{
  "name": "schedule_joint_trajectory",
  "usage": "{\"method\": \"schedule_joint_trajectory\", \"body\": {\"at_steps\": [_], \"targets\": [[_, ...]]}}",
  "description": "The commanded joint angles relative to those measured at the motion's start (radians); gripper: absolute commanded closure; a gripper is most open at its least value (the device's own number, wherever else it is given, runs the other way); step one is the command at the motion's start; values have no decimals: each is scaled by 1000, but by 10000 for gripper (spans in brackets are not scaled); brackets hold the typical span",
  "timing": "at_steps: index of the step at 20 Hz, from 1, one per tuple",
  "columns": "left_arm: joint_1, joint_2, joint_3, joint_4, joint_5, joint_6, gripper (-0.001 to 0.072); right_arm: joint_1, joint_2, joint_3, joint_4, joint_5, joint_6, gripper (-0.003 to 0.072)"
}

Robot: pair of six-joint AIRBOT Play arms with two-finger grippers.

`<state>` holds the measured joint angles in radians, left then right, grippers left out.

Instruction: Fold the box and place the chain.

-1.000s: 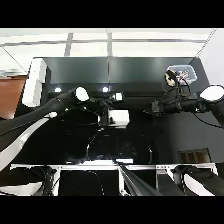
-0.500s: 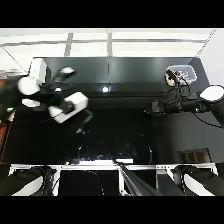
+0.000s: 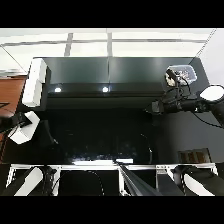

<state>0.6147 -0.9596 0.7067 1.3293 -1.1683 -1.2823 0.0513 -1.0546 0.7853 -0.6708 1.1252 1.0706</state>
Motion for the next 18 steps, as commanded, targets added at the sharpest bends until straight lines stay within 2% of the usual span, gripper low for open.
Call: {"method": "schedule_joint_trajectory", "body": {"at_steps": [1,6,10,15,18], "targets": [[95,7,-13,-73,107,141,358,0,0,0,0,-27,-2,669],[83,-16,-13,-245,239,387,358,0,0,0,0,-58,-2,669],[24,-90,-13,-244,275,408,358,0,0,0,0,-61,-2,669],[-12,-125,-13,-234,440,408,358,0,0,0,0,-61,-2,669],[-11,-142,-13,-211,462,408,358,0,0,0,0,-65,-2,669]]}}
